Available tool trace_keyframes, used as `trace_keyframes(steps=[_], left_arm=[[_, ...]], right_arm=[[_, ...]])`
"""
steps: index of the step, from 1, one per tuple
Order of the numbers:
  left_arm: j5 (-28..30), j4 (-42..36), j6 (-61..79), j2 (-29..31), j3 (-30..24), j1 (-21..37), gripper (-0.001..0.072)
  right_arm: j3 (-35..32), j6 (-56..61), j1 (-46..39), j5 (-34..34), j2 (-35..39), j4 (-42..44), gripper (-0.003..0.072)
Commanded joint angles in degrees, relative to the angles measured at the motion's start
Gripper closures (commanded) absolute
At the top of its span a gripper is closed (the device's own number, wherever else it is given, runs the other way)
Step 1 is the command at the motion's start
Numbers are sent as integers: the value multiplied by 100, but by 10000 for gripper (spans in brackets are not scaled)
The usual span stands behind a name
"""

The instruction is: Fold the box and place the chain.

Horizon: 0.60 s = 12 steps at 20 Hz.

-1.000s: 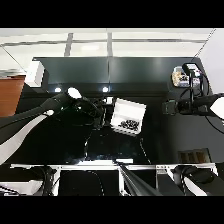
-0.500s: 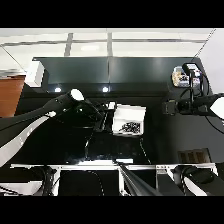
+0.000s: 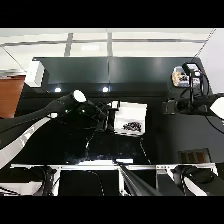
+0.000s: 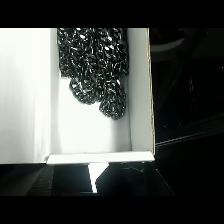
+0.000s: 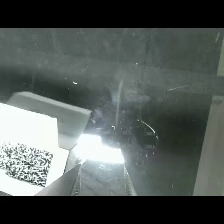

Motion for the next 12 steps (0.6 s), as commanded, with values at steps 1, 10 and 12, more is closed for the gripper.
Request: trace_keyframes(steps=[1, 10, 12], left_arm=[[140, 55, -68, 9, 2, -31, 318], [745, 203, -289, 157, 2, -31, 318], [726, 223, -289, 157, 2, -31, 318]], right_arm=[[-2, 2, -4, -149, -7, -28, 368], [7, 72, -299, -1403, -887, 632, -25], [7, -208, -450, -1980, -1294, 1132, -25]])
